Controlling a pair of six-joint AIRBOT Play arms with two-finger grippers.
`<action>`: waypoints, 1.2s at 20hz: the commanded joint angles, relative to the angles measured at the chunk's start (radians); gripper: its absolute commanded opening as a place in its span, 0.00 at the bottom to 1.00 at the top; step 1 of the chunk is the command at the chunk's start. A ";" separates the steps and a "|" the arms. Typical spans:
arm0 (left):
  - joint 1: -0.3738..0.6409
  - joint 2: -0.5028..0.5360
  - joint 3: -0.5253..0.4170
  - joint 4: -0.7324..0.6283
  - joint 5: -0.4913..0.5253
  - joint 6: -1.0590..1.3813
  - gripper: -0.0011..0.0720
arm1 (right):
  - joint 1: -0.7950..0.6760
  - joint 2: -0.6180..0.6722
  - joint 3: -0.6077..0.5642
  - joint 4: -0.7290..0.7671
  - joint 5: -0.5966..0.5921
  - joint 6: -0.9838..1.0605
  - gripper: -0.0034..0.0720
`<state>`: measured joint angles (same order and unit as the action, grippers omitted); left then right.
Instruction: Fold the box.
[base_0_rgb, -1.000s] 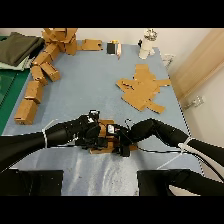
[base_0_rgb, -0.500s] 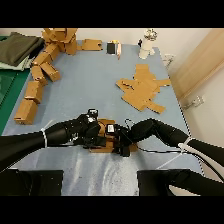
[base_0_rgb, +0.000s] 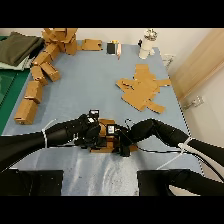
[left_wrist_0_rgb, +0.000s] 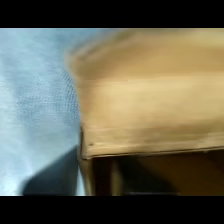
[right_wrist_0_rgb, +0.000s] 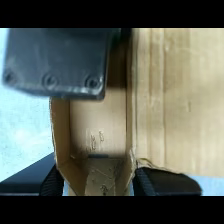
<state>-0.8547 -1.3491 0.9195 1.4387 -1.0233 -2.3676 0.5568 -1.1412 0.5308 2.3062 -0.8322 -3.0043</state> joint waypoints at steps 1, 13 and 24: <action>0.000 0.001 0.001 0.005 -0.006 -0.006 0.49 | 0.000 0.000 0.001 0.001 0.000 0.003 0.67; 0.003 0.044 0.048 0.006 -0.055 -0.004 0.72 | 0.000 0.000 0.001 0.001 0.000 0.003 0.67; 0.015 0.087 0.076 0.022 -0.154 -0.005 0.72 | 0.000 0.000 0.001 0.001 0.001 0.003 0.67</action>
<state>-0.8413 -1.2716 0.9852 1.4628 -1.1683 -2.3722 0.5568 -1.1412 0.5308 2.3074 -0.8318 -3.0005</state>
